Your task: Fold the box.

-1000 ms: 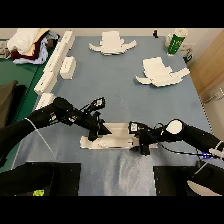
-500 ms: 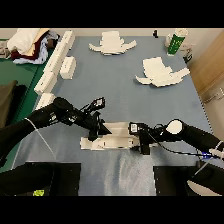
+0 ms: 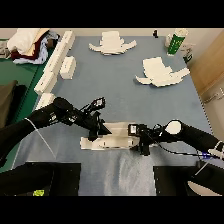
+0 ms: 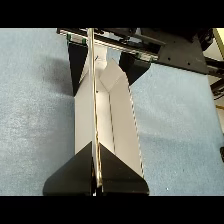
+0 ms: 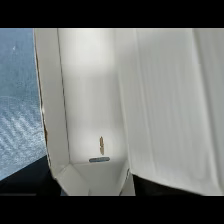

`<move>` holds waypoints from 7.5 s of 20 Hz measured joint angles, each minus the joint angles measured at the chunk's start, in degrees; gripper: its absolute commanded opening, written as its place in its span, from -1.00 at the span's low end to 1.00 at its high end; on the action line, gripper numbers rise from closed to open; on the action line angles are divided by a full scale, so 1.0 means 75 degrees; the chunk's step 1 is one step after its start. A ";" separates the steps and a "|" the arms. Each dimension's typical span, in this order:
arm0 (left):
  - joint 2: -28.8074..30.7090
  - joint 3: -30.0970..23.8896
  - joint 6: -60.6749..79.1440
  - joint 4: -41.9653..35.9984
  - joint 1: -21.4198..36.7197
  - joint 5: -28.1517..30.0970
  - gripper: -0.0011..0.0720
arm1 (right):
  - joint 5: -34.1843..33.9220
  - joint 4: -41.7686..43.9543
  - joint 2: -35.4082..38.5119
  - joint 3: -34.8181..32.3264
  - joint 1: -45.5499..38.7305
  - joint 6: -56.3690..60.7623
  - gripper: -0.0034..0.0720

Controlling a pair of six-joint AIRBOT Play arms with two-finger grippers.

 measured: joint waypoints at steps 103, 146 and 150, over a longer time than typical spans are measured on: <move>0.2259 -0.2043 -0.1553 0.1061 -0.1877 0.3246 -0.48 | -0.0087 -0.0079 -0.0032 -0.0003 0.0108 0.0085 0.44; 0.3503 -0.1836 -1.3277 0.3025 -0.1195 0.2425 0.22 | -0.0085 -0.0082 -0.0029 -0.0003 0.0108 0.0087 0.44; 0.3494 -0.1769 -1.3277 0.2871 -0.1224 0.2451 0.25 | -0.0085 -0.0082 -0.0029 -0.0003 0.0108 0.0087 0.44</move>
